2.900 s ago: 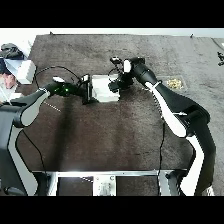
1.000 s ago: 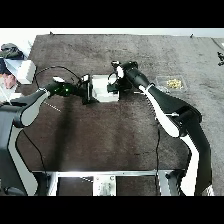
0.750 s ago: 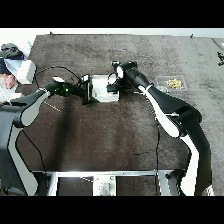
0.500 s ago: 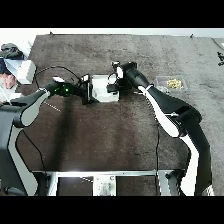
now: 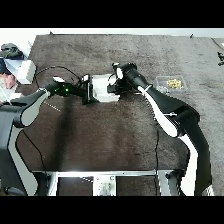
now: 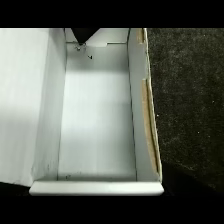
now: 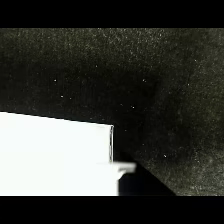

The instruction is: Fold the box and place the chain.

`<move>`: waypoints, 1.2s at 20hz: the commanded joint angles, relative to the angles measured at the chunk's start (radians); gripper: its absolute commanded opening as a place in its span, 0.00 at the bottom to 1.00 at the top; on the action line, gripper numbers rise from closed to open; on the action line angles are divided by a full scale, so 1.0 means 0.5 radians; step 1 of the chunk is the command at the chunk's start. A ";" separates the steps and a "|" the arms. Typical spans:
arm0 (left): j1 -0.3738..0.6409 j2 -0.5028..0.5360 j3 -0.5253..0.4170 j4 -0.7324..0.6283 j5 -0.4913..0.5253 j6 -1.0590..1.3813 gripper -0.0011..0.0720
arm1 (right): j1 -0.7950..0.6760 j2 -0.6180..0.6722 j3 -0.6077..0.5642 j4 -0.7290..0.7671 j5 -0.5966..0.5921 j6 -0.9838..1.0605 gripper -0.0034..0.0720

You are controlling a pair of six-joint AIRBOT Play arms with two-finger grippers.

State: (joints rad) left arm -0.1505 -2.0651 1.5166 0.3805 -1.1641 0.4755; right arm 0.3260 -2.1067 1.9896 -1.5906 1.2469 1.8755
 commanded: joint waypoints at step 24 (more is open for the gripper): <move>0.001 0.002 0.001 0.002 0.001 0.007 0.49 | -0.089 0.846 -0.320 -0.141 -0.217 -0.564 0.44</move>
